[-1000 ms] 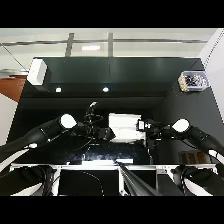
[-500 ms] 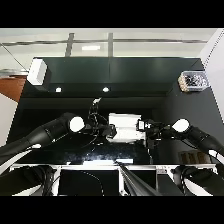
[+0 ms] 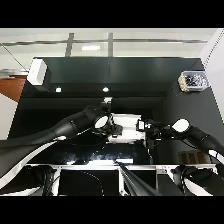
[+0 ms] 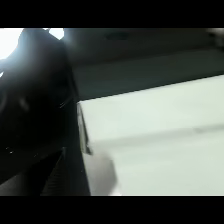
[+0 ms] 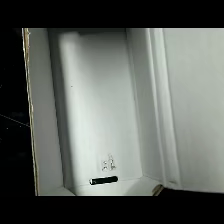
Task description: Fold the box and place the chain.
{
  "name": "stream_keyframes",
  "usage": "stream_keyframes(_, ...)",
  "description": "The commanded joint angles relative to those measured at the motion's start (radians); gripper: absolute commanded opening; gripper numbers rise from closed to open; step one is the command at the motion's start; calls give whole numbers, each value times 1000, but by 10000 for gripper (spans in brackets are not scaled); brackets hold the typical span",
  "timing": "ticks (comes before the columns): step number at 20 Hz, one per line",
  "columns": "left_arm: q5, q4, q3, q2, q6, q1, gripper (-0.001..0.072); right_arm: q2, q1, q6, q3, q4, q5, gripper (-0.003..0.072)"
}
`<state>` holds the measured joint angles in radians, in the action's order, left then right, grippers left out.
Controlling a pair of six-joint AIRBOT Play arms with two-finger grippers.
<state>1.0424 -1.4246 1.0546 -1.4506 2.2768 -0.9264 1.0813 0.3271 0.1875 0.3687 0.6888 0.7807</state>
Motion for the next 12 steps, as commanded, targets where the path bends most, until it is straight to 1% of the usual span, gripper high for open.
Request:
stream_keyframes(1, 85, -33, 55, -55, 56, -11, 406, 0, 0, 0, 1, 0, 0, 533)
stream_keyframes(2, 85, -33, 55, -55, 64, -12, 365, 0, -1, 0, 1, 0, 0, 533)
stream_keyframes(7, 61, -37, 55, -59, 108, -15, 364, 0, 0, 0, 1, 0, 0, 533)
stream_keyframes(12, 59, -64, 55, -74, 158, -30, 363, 0, 0, 0, 1, 0, 0, 533)
